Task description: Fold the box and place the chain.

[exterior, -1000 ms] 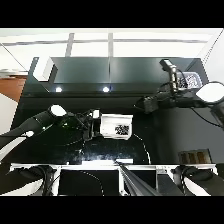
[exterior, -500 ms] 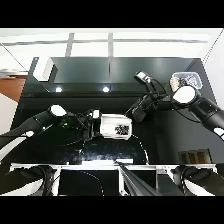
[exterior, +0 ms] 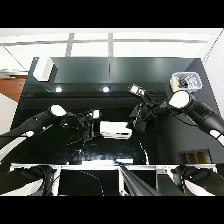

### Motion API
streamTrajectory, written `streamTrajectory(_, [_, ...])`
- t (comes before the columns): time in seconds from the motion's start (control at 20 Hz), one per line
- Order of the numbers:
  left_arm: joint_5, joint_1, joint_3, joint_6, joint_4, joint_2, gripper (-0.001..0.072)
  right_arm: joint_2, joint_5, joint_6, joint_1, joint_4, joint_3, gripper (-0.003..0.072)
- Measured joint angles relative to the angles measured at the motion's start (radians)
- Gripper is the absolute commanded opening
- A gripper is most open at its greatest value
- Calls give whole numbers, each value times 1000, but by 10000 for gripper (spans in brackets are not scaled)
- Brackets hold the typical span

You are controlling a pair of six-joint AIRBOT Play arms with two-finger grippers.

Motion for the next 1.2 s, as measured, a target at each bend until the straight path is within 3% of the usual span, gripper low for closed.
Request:
streamTrajectory(0.05, [0,0,0,0,0,0,391,0,0,-9,10,-1,-2,579])
streamTrajectory(0.1, [0,0,0,0,0,0,391,0,0,-16,21,-3,-3,572])
streamTrajectory(0.2, [0,0,0,0,0,0,391,0,-3,-24,41,-10,-4,478])
streamTrajectory(0.4, [0,0,0,0,0,0,391,0,-10,-33,80,-21,-5,473])
streamTrajectory(0.45, [0,0,0,0,0,0,391,0,-12,-33,87,-27,-5,339])
streamTrajectory(0.5, [0,0,0,1,0,0,391,0,-15,-32,93,-30,-5,312])
streamTrajectory(0.65, [0,0,0,0,0,0,392,0,-25,-24,103,-43,-5,309])
streamTrajectory(0.75, [0,0,0,0,0,0,391,0,-31,-17,106,-47,-5,222])
streamTrajectory(1.2, [0,0,0,3,1,0,395,0,-30,13,137,-56,-5,223])
